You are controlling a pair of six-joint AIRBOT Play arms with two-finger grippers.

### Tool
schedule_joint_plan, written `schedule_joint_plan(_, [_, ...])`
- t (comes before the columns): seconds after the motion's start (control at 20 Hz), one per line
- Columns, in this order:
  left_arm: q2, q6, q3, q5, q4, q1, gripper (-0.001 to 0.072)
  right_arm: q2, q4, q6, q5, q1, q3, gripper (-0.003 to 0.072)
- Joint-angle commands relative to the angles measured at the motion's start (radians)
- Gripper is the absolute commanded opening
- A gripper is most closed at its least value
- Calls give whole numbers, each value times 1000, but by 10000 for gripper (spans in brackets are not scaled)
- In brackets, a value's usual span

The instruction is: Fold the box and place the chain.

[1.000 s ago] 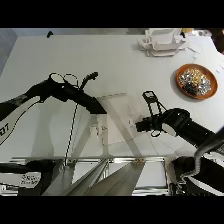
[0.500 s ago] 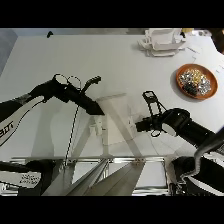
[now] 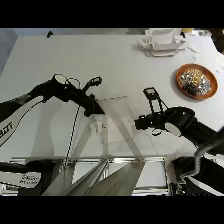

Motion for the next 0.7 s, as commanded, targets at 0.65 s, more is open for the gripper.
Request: schedule_joint_plan(0.65, [40,225,2,337,-8,-172,5,262,-116,-25,148,1,74,339])
